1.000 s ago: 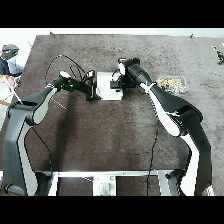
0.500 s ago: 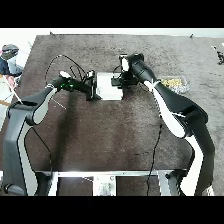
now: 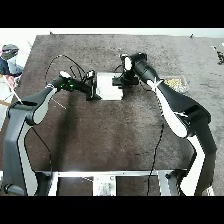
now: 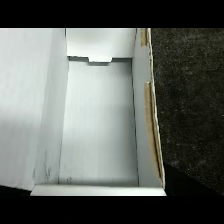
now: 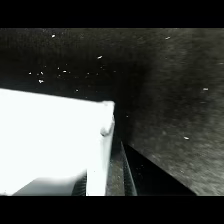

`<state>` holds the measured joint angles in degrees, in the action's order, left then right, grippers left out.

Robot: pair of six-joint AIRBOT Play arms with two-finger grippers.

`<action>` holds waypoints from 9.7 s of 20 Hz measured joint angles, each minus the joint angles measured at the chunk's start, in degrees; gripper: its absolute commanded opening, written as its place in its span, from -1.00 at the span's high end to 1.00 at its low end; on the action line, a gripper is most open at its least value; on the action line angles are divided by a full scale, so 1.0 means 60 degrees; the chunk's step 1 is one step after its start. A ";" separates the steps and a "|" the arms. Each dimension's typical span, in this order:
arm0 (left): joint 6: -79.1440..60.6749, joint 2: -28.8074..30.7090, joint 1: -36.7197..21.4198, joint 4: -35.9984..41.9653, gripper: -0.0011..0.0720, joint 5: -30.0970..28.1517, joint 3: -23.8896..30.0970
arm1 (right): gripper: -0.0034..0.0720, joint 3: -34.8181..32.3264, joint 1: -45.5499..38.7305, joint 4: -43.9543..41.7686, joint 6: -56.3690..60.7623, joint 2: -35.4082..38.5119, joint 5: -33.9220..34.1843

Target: Fold the box and place the chain.

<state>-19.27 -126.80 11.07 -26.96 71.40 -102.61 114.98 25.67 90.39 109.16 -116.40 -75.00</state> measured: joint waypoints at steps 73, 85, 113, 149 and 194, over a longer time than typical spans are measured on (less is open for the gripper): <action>0.0142 0.0000 0.0004 -0.0004 0.32 -0.0015 0.0000 | 0.84 -0.2801 -0.5071 -0.0583 -0.4790 0.1209 0.1300; 0.0149 0.0000 0.0004 -0.0004 0.31 -0.0015 0.0000 | 0.89 -0.2776 -0.4943 -0.0557 -0.5122 0.5005 0.1297; 0.0149 0.0000 0.0004 0.0000 0.31 -0.0007 0.0000 | 0.26 -0.2794 0.1424 -0.1738 -0.5719 0.4299 0.5016; 0.0149 0.0000 0.0004 -0.0004 0.31 -0.0004 0.0000 | 0.89 -0.9380 -0.4459 -0.3428 -0.1789 0.4124 0.9519; 0.0153 0.0000 0.0004 -0.0004 0.31 -0.0007 0.0000 | 0.89 -0.5257 0.0998 -0.2998 -0.3093 0.5734 1.0750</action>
<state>-18.35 -126.80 11.09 -26.98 71.35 -102.61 83.44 31.66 72.40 90.61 -82.00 -10.50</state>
